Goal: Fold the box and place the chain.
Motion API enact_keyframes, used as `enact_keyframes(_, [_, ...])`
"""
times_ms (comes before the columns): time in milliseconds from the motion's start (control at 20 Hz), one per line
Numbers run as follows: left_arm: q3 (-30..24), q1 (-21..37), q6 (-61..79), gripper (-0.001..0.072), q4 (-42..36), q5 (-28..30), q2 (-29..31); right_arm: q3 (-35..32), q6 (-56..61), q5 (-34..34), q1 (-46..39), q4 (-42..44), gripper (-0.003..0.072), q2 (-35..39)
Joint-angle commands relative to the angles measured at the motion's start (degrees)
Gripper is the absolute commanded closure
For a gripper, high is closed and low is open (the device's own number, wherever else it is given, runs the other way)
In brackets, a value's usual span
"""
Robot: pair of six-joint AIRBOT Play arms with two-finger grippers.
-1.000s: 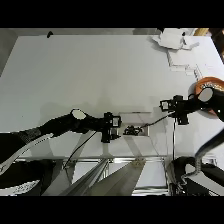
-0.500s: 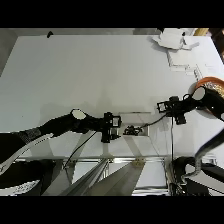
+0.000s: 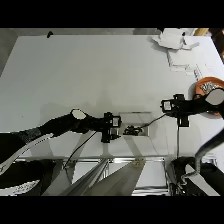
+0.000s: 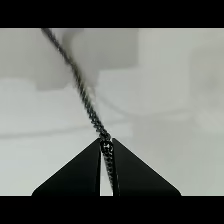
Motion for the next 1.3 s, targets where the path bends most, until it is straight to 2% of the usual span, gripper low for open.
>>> enact_keyframes(0, [-0.02, 0.02, 0.02, 0.0434, 0.0, -0.24, 0.04, 0.0, 3.45, 7.89, 4.2, 7.3, 0.0665, 9.9])
enact_keyframes(100, [-0.02, 0.02, 0.02, 0.0434, 0.0, -0.37, 0.04, -0.59, 5.9, 9.6, 8.55, 9.42, 0.0664, 13.33])
enact_keyframes(250, [-0.02, 0.02, 0.0, 0.0434, 0.0, -0.39, 0.04, -1.75, 7.28, 8.5, 16.06, 12.96, 0.0664, 14.51])
enact_keyframes(500, [-0.02, 0.02, 0.02, 0.0434, 0.0, -0.37, 0.04, -5.11, 8.52, -5.46, 27.02, 18.53, 0.0665, 13.97])
enact_keyframes(700, [-0.02, 0.02, 0.0, 0.0434, 0.0, -0.37, 0.04, -6.12, 8.52, -11.41, 31.5, 19.28, 0.0664, 8.57])
enact_keyframes(900, [-0.02, 0.02, 0.0, 0.0434, 0.0, -0.39, 0.04, -6.12, 8.5, -14.86, 31.76, 19.78, 0.0663, 0.15])
enact_keyframes(950, [-0.02, 0.02, 0.02, 0.0434, 0.0, -0.39, 0.04, -6.12, 8.39, -15.56, 31.76, 19.65, 0.061, -1.53])
enact_keyframes(1000, [-0.02, 0.02, 0.02, 0.0434, 0.0, -0.37, 0.04, -6.1, 7.96, -16.52, 31.63, 19.34, 0.0477, -2.38])
enact_keyframes(1050, [-0.02, 0.02, 0.0, 0.0434, 0.0, -0.37, 0.04, -5.86, 7.3, -16.7, 30.73, 19.21, 0.0403, -2.19])
enact_keyframes(1250, [-0.02, 0.02, 0.0, 0.0434, 0.0, -0.39, 0.04, -1.2, 6.47, -9.64, 21.62, 10.21, 0.0403, 3.13])
